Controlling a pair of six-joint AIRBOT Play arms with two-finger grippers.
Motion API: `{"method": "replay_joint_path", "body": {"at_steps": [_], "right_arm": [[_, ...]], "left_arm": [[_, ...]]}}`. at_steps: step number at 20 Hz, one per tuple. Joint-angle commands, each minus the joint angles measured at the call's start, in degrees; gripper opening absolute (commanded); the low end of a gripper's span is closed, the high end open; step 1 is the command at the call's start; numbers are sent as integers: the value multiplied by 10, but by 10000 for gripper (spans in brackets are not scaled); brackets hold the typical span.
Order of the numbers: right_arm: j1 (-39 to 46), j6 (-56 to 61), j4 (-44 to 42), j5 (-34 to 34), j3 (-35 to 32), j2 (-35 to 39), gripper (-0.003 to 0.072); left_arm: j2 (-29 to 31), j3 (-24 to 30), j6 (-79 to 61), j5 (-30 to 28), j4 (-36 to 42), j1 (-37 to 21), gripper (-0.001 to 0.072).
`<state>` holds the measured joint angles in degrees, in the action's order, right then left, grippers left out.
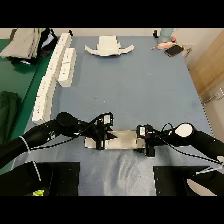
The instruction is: Fold the box.
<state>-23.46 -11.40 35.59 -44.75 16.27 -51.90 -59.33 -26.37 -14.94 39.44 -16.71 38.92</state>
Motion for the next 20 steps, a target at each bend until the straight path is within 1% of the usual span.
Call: {"method": "replay_joint_path", "body": {"at_steps": [1,2,3,4,20], "right_arm": [[0,-5,-4,2,0,-5,646],[0,-5,-5,2,0,-5,630],[0,1,-5,2,0,-5,559],[0,7,-5,3,0,-5,541],[-1,15,6,3,0,-8,547]], "left_arm": [[0,0,0,0,0,0,18],[0,0,0,0,0,0,18],[0,0,0,0,0,0,18],[0,0,0,0,0,0,19],[0,0,0,0,0,0,18]]}}
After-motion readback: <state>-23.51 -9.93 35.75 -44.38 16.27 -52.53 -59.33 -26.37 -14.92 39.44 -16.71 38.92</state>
